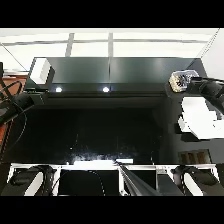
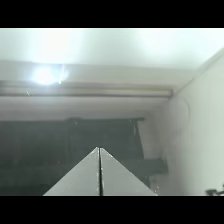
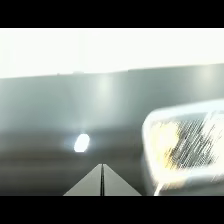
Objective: Fold the box and place the chain.
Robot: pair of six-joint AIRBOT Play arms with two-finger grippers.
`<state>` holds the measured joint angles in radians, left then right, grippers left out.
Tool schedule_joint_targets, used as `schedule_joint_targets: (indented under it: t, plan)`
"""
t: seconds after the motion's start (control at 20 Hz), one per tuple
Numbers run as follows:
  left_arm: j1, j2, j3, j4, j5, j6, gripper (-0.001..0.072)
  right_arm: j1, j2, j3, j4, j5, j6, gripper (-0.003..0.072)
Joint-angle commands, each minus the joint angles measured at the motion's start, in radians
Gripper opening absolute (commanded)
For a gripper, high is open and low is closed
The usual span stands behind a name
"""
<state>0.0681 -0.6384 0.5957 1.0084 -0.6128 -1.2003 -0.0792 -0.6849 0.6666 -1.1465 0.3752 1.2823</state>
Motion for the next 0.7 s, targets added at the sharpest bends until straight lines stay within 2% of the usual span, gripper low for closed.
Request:
schedule_joint_targets:
  t: [0.0,0.05,0.1,0.15,0.2,0.45,0.55,0.65]
  plan:
    - [0.000,-0.050,0.000,0.000,0.037,0.000,0.0032,-0.062,-0.057,0.005,-0.114,-0.216,0.003,0.0026]
    - [-0.001,-0.071,0.000,0.000,0.037,0.000,0.0106,-0.143,-0.111,0.027,-0.106,-0.182,0.052,0.0219]
    - [-0.004,-0.088,0.000,-0.001,0.036,0.000,0.0361,-0.230,-0.171,0.062,-0.103,-0.102,0.128,0.0627]
    - [-0.010,-0.099,0.000,-0.003,0.037,0.000,0.0681,-0.323,-0.235,0.101,-0.104,-0.005,0.156,0.0715]
    - [-0.014,-0.105,0.000,-0.003,0.036,-0.003,0.0710,-0.399,-0.291,0.144,-0.108,0.085,0.153,0.0716]
    - [-0.017,-0.107,0.000,-0.003,-0.003,-0.003,0.0710,-0.795,-0.549,0.411,-0.138,0.521,0.161,0.0712]
    - [-0.018,-0.107,0.000,-0.012,-0.018,-0.003,0.0709,-0.909,-0.635,0.486,-0.154,0.653,0.153,0.0712]
    - [-0.018,-0.107,0.000,-0.048,-0.010,-0.002,0.0709,-0.955,-0.723,0.591,-0.172,0.751,0.109,0.0712]
